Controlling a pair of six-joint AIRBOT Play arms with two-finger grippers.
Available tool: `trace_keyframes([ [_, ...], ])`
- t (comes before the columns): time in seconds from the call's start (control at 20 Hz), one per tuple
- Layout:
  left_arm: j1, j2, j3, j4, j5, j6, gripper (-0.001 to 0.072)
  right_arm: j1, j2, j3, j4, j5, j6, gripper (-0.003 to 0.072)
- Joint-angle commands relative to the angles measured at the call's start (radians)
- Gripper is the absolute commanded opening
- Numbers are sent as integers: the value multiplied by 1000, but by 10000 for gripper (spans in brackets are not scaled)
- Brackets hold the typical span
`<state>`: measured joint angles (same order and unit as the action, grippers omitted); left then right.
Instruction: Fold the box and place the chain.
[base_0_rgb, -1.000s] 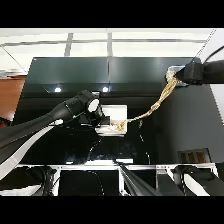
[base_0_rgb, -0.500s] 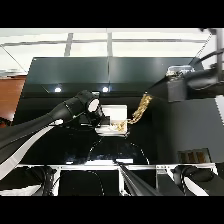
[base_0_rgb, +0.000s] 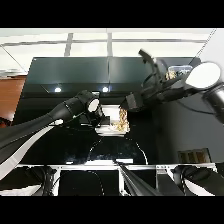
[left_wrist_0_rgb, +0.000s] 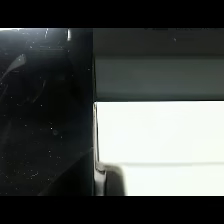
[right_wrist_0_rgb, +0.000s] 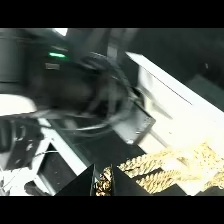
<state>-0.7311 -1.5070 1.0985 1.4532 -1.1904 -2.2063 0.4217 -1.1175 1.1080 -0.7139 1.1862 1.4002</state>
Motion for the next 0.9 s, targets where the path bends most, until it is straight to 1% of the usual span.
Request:
trace_keyframes([
  [0.0,0,0,0,0,0,0,29,19,-36,-142,23,-163,-2,15],
  [0.05,0,0,0,0,0,0,29,26,-52,-160,42,-196,-2,17],
  [0.1,0,0,0,0,0,0,29,32,-69,-164,53,-206,-2,39],
  [0.15,0,0,0,0,0,0,29,36,-82,-164,53,-204,-2,271],
  [0.2,0,0,0,0,0,0,29,30,-82,-164,43,-190,-3,341],
  [0.3,0,0,0,0,0,0,29,-21,-61,-162,27,-107,-48,339],
  [0.35,0,0,0,0,0,0,29,-52,-37,-163,-24,-63,-82,339],
  [0.4,0,0,0,0,-3,0,29,-83,-3,-174,-110,-36,-82,339],
  [0.45,0,0,0,0,-9,0,29,-110,44,-211,-180,-56,-92,339],
  [0.5,0,0,0,0,-15,0,29,-125,98,-272,-208,-123,-145,339],
  [0.6,0,0,0,0,-26,0,29,-126,195,-443,-226,-308,-278,344],
  [0.65,0,0,0,0,-26,0,29,-123,209,-525,-225,-395,-316,543],
  [0.7,0,0,0,0,-26,0,29,-114,205,-586,-226,-466,-349,720],
  [0.8,0,0,0,0,-26,0,29,-72,187,-670,-225,-590,-523,720],
  [0.85,0,0,0,0,-25,0,28,-38,171,-692,-226,-630,-658,720],
])
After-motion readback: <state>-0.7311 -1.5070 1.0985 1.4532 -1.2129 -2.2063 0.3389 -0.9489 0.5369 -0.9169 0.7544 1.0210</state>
